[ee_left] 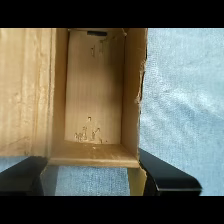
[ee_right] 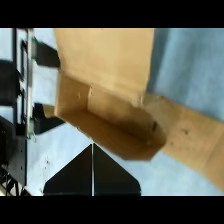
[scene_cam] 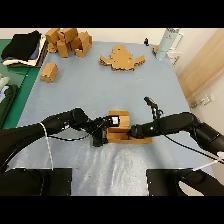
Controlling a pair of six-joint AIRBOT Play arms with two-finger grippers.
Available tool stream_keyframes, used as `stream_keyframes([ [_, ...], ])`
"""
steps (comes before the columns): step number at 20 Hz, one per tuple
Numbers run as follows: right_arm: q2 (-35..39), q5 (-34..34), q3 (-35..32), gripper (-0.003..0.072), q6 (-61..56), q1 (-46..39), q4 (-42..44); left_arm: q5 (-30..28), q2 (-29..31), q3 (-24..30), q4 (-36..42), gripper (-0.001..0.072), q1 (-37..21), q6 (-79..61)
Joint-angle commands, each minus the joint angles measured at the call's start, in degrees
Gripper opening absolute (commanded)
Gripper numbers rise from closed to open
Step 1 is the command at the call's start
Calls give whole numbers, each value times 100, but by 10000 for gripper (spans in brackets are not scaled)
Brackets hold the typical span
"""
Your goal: Fold the box.
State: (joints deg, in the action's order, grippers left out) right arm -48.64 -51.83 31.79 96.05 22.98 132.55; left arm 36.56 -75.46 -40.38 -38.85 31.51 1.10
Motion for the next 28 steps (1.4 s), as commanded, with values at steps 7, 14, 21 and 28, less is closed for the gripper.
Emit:
stream_keyframes([
  [7,-1810,988,688,3,1725,-24,-79,2,-4,2,-11,466,-7,-2],
  [14,-2090,885,706,2,2667,-22,-76,-2,-2,2,-11,466,-7,-2],
  [21,-1220,387,824,2,2811,-22,-417,-2,-4,2,-11,466,-7,-2],
  [28,872,-1174,131,72,2796,-22,-1519,-2,-4,2,-11,466,-7,-2],
])
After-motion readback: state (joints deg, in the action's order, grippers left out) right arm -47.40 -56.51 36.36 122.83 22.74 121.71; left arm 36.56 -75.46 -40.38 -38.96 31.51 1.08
